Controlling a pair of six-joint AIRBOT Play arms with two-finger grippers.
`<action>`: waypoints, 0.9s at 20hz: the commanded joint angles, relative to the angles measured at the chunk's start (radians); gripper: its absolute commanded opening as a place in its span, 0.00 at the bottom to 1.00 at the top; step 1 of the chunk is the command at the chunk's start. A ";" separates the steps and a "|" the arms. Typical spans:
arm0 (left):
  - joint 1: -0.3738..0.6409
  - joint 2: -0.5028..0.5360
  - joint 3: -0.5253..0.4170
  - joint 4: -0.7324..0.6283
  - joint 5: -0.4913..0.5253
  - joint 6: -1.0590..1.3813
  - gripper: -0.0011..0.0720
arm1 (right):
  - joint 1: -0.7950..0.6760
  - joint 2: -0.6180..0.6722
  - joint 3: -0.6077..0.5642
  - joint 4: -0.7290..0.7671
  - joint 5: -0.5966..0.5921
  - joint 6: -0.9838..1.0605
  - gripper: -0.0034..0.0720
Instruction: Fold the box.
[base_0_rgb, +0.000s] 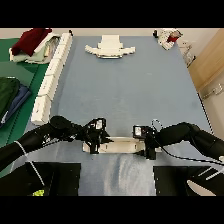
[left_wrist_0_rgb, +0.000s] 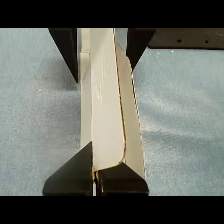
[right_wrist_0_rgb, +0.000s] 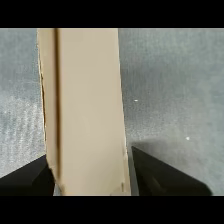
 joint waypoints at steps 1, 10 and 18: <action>0.001 0.000 0.000 0.000 0.000 0.000 0.04 | 0.018 -0.014 -0.003 0.003 0.012 -0.006 0.97; 0.001 0.000 0.000 0.000 0.000 0.000 0.04 | 0.018 -0.013 -0.024 0.003 0.040 -0.006 0.90; 0.001 0.000 0.000 0.000 0.000 0.000 0.04 | 0.051 -0.013 -0.024 -0.001 0.050 -0.006 0.90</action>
